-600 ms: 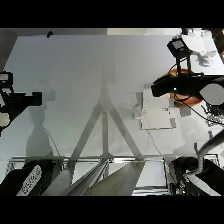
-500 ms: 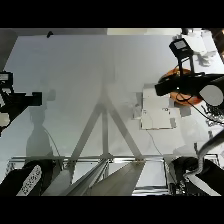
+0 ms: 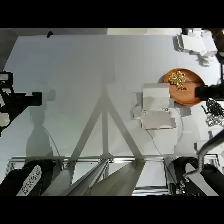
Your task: Fold the box and place the chain.
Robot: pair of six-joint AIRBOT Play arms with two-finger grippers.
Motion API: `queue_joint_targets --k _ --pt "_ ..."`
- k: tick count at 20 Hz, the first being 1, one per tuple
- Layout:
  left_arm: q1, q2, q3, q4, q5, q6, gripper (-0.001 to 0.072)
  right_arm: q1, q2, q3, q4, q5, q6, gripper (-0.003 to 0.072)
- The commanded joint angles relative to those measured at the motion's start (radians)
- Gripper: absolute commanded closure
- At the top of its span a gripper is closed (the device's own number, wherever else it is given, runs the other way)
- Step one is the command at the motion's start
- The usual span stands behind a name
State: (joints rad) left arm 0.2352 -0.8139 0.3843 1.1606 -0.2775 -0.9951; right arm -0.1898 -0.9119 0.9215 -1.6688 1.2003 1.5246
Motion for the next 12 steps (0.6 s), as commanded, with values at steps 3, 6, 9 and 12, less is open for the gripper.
queue_joint_targets --k 3,6,9,12 --pt "0.001 0.0 0.001 0.0 0.0 0.0 0.0012 -0.267 -0.047 0.001 0.236 0.205 -0.261 0.002" --pt "0.001 0.0 0.001 0.0 0.0 0.0 0.0012 -0.266 -0.122 0.001 0.272 0.198 -0.278 0.002" --pt "0.001 0.0 0.001 0.0 0.0 0.0 0.0012 -0.266 -0.219 0.001 0.282 0.216 -0.277 0.0042" --pt "0.001 0.0 0.001 0.0 0.0 0.0 0.0012 -0.266 -0.303 0.001 0.289 0.197 -0.285 0.0042"
